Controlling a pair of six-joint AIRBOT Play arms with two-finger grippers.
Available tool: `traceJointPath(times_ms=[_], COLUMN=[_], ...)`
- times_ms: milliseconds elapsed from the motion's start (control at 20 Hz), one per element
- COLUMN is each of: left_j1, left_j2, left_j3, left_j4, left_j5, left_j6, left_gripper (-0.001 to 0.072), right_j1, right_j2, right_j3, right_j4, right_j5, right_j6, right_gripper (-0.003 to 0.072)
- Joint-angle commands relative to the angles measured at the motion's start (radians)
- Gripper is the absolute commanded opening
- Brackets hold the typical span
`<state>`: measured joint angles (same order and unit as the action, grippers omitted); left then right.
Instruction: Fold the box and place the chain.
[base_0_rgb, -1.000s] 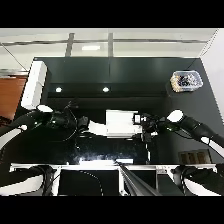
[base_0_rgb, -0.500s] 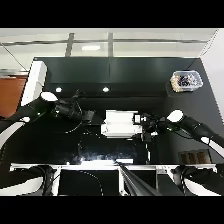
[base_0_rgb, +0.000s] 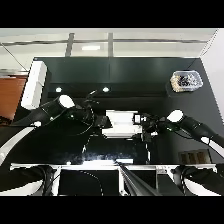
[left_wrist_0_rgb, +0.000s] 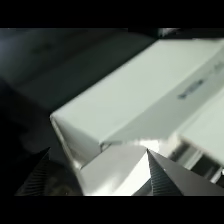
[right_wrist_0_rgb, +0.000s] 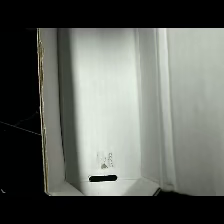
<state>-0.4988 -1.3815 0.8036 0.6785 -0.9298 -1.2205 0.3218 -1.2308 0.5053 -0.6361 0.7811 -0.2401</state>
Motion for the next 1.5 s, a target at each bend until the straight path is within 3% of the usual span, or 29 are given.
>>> traceJointPath(times_ms=[0,400,800,850,900,1100,1250,1450], left_j1=[-0.051,-0.112,-0.273,-0.294,-0.312,-0.368,-0.385,-0.389], left_j2=[0.0,0.0,-0.009,-0.017,-0.026,-0.06,-0.111,-0.182], left_j3=[0.003,0.032,0.172,0.186,0.197,0.227,0.281,0.365], left_j4=[0.037,0.212,0.701,0.725,0.74,0.798,0.889,0.868], left_j5=[0.082,0.112,0.035,0.014,-0.008,-0.049,-0.171,-0.203], left_j6=[-0.143,-0.391,-0.845,-0.864,-0.881,-0.978,-1.005,-1.017], left_gripper=[0.0667,0.0667,0.0666,0.0643,0.0537,0.0495,0.0494,0.0485], right_j1=[0.0,0.0,0.0,0.0,0.0,0.0,0.0,0.0], right_j2=[0.0,0.0,0.0,0.0,0.0,0.0,0.0,0.0], right_j3=[0.0,0.0,0.0,0.0,0.0,0.0,0.0,0.0], right_j4=[0.0,0.0,0.0,0.0,0.0,0.0,0.0,0.0], right_j5=[0.0,0.0,0.0,0.0,0.0,0.0,0.0,0.0], right_j6=[0.0,0.0,0.0,0.001,0.0,0.0,0.0,0.0], right_gripper=[0.0477,0.0477,0.0477,0.0477,0.0477,0.0476,0.0477,0.0476])
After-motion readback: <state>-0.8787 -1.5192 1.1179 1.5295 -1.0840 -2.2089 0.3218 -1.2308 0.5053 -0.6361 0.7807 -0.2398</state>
